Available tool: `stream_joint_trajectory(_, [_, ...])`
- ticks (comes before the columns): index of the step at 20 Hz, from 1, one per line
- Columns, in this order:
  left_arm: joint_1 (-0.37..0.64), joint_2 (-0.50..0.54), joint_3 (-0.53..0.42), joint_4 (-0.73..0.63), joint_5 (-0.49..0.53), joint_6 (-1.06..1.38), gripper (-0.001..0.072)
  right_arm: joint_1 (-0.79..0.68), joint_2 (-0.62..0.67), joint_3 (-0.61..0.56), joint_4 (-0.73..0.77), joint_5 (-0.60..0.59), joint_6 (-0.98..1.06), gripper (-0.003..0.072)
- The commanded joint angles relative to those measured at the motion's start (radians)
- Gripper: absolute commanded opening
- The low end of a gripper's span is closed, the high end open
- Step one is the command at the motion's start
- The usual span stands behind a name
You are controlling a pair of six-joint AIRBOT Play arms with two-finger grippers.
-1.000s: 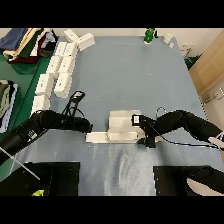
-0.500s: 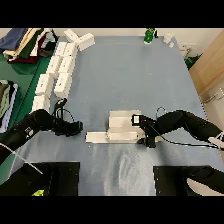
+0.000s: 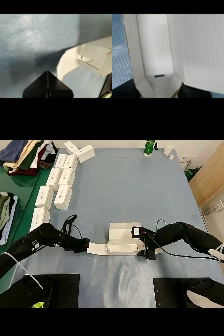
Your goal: Fold the box.
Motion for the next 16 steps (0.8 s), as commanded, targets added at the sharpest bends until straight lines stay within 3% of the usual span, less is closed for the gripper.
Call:
stream_joint_trajectory(1, [-0.078, -0.027, -0.005, -0.034, 0.034, 0.024, 0.0013, 0.000, 0.000, 0.000, 0.000, 0.000, 0.001, 0.0525])
stream_joint_trajectory(6, [-0.161, -0.044, -0.005, -0.083, 0.166, 0.024, 0.0013, 0.000, 0.000, 0.000, 0.000, 0.000, 0.001, 0.0525])
stream_joint_trajectory(16, [-0.167, 0.038, -0.001, -0.113, 0.159, 0.025, 0.0013, 0.000, 0.000, 0.000, 0.000, 0.000, 0.001, 0.0524])
